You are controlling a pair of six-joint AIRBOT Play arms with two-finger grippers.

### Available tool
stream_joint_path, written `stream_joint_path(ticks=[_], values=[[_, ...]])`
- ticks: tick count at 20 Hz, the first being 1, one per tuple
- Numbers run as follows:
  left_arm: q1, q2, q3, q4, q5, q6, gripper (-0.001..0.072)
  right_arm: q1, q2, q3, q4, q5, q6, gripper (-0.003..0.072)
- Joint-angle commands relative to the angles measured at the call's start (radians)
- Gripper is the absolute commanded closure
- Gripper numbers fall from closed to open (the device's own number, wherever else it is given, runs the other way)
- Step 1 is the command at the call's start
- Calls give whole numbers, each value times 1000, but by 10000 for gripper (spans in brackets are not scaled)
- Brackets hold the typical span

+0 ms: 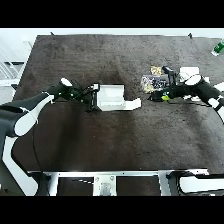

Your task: Fold the box and place the chain.

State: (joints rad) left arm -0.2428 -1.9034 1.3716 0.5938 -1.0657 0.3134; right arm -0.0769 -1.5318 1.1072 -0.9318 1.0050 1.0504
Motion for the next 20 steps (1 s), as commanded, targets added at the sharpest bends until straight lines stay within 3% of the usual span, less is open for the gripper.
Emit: stream_joint_path(ticks=[1,5,14,17,19,20], values=[[0,0,0,0,1,0,287,45,-78,-23,85,-5,26,675],[0,0,0,0,1,0,287,140,-132,-22,188,-90,-32,675],[0,0,0,0,1,0,287,190,-79,45,256,-40,-41,674],[0,0,0,0,0,0,286,190,-77,48,263,-35,-33,533],[0,0,0,0,1,0,287,196,-77,48,289,-36,-34,495],[0,0,0,0,1,0,286,206,-77,48,293,-36,-34,370]])
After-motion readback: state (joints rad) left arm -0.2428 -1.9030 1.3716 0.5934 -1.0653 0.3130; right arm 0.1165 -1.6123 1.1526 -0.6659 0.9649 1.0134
